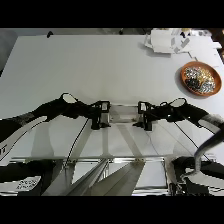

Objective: Fold the box and place the chain.

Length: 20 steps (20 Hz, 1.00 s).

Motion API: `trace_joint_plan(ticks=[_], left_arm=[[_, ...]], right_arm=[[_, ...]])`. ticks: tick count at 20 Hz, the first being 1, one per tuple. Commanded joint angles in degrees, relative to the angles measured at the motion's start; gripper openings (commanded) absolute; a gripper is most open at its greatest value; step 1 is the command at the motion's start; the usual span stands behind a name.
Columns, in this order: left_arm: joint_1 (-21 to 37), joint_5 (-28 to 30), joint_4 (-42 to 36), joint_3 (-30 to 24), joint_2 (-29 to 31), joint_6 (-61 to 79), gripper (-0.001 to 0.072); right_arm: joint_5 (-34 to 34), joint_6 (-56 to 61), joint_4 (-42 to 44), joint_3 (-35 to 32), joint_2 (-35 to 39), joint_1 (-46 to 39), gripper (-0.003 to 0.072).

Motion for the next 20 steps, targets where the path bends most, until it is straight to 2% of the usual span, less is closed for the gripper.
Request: trace_joint_plan(ticks=[1, 2, 4, 5, 20], left_arm=[[-0.04, 0.15, -0.98, -0.04, -1.38, -0.07, 0.0692], [-0.04, 0.22, -0.96, -0.04, -1.51, -0.11, 0.0641], [-0.02, 0.02, -0.94, -0.04, -1.51, -0.22, 0.0243], [-0.04, 0.02, -0.98, -0.04, -1.51, -0.20, 0.0144], [-0.02, -0.39, -0.98, -0.04, -1.44, -0.22, 0.0136]], right_arm=[[0.02, 0.00, 0.00, 0.00, 0.02, 0.02, 0.0402], [0.02, 0.00, 0.00, 0.00, 0.02, 0.02, 0.0402], [0.02, 0.00, 0.00, 0.00, 0.02, 0.02, 0.0402], [0.02, 0.00, 0.00, 0.00, 0.02, 0.02, 0.0402], [0.02, 0.00, 0.00, 0.00, 0.00, 0.02, 0.0402]])
